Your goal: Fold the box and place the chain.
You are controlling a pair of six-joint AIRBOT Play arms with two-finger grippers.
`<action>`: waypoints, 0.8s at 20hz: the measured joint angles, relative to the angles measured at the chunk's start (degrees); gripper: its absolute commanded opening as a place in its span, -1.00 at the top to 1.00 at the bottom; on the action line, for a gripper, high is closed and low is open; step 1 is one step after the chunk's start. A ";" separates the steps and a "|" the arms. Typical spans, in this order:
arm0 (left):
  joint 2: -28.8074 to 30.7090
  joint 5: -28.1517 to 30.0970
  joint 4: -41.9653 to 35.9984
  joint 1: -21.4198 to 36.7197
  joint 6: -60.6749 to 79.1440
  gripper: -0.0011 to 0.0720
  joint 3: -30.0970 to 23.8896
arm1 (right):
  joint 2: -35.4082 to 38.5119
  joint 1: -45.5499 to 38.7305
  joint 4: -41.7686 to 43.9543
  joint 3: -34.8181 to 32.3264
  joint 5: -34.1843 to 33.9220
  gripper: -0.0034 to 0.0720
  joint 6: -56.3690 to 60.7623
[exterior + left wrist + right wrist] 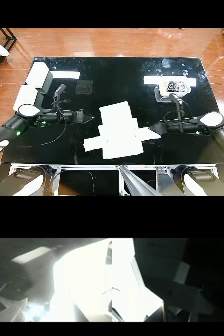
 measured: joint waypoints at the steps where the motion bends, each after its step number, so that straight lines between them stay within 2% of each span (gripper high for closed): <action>1: -1.97 -0.96 -1.49 0.39 3.23 -0.78 0.00 | 0.26 2.03 0.09 -0.31 -1.51 0.86 0.39; 9: -14.62 -11.41 -10.58 0.79 22.47 -0.78 0.04 | 0.90 7.32 0.33 -1.01 -6.12 0.86 3.74; 16: -21.97 -15.80 -15.19 -4.37 36.26 -0.76 3.04 | 0.90 7.72 0.31 -1.01 -6.58 0.86 4.39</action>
